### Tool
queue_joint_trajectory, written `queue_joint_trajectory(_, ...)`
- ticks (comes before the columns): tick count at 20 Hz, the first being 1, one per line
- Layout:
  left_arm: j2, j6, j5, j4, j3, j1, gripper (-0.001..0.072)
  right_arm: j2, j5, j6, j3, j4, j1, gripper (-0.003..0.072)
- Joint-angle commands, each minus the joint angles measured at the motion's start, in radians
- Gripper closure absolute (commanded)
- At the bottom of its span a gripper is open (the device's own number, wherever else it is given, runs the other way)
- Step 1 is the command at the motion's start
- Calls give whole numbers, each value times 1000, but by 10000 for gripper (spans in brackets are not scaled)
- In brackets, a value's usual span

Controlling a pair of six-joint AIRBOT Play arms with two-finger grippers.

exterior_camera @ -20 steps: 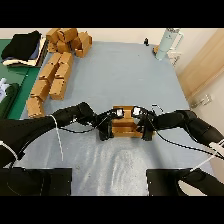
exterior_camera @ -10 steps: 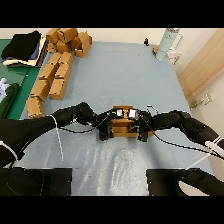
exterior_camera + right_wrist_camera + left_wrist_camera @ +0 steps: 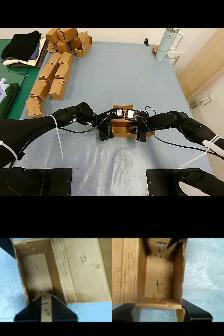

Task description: Fold the box.

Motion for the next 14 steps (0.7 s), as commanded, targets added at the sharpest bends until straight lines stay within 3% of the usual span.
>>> queue_joint_trajectory(1, 0, 1, 0, 2, 1, 0, 241, 75, -58, 281, 1, -149, -1, 685)
queue_joint_trajectory(6, 0, 1, 0, 2, 1, 0, 242, 276, -224, 1321, -4, -747, -45, 683)
queue_joint_trajectory(8, 0, 1, 0, 2, 1, 0, 242, 272, -263, 1578, -19, -838, -149, 684)
queue_joint_trajectory(11, 0, 1, 0, 2, 1, 0, 242, 170, -179, 1537, -56, -640, -314, 684)
queue_joint_trajectory(14, 0, 1, 0, 2, 1, 0, 242, 30, -155, 1155, -58, -193, -359, 684)
